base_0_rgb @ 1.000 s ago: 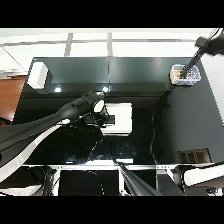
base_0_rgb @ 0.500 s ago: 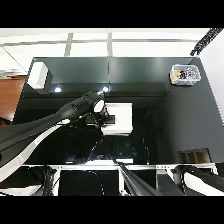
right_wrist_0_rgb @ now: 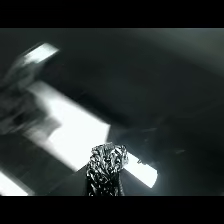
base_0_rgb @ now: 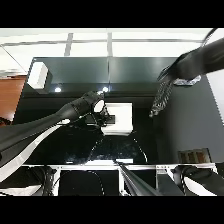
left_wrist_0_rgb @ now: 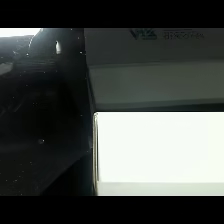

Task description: Fold the box and place the chain.

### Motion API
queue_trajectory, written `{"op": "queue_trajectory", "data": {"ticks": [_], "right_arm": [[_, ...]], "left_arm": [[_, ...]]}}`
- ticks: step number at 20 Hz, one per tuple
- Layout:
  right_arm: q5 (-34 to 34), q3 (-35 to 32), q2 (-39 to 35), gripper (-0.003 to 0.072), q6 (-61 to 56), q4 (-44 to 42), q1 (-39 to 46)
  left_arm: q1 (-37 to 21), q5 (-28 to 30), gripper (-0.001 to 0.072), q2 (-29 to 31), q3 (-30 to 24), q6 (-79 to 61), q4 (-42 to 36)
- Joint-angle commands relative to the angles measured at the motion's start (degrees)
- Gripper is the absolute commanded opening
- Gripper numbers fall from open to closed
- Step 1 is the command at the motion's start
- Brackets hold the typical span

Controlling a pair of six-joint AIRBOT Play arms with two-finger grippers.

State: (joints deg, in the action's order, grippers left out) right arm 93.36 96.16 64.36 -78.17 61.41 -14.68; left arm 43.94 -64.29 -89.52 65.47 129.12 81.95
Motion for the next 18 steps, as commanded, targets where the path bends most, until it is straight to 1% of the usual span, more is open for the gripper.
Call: {"op": "queue_trajectory", "data": {"ticks": [1, 4, 8, 12, 15, 18], "right_arm": [[-5.51, -8.37, -0.26, 0.0009, 2.45, -9.09, -7.48], [-14.80, -15.74, 0.00, 0.0009, 3.19, -10.84, -9.62], [-22.67, -24.85, 0.26, 0.0010, 2.82, -10.82, -9.62], [-31.12, -34.38, 0.26, 0.0010, -1.40, -11.30, -10.23], [-34.95, -38.53, 0.26, 0.0010, -1.99, -13.60, -10.82], [-36.89, -39.10, 0.37, 0.0015, -1.99, -13.55, -12.17]], "left_arm": [[0.02, -0.02, 0.0025, 0.02, 0.02, -0.02, 0.02], [0.02, -0.02, 0.0025, 0.02, 0.02, -0.02, 0.02], [0.00, -0.02, 0.0025, 0.02, 0.02, -0.13, 0.04], [0.00, 0.00, 0.0025, 0.02, 0.02, -0.11, 0.04], [0.00, 0.17, 0.0025, 0.02, 0.02, -0.13, 0.02], [0.00, 0.46, 0.0025, 0.02, 0.02, -0.11, 0.02]]}}
